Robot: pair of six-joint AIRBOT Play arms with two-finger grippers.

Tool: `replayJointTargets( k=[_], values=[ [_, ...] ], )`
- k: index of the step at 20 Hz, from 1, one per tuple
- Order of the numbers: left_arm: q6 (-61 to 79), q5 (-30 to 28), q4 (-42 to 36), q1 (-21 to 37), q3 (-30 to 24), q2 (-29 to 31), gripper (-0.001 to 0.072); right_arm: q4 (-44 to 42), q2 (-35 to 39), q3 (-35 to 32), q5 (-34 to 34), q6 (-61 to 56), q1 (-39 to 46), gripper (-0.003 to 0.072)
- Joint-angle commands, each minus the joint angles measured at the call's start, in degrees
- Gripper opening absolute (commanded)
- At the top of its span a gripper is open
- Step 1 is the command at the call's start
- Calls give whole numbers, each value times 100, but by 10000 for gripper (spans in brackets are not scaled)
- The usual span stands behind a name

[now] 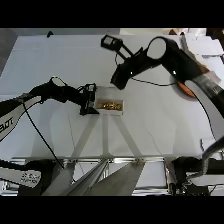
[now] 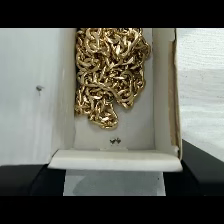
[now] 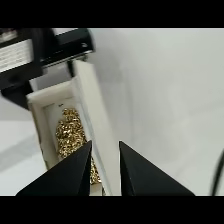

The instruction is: Fold the box and place the chain.

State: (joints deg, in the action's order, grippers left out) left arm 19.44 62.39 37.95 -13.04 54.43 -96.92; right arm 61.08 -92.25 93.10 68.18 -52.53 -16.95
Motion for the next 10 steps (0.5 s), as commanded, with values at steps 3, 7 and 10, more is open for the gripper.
replayJointTargets(
  k=[3,7,10],
  values=[
    [2,0,0,-2,0,4,275,-232,-1408,1102,850,-1628,485,176],
    [2,0,0,-2,0,4,275,-1633,-2079,1099,1886,-1080,505,245],
    [2,0,0,-2,0,4,275,-2369,-2105,1095,1867,-470,450,270]
  ],
)
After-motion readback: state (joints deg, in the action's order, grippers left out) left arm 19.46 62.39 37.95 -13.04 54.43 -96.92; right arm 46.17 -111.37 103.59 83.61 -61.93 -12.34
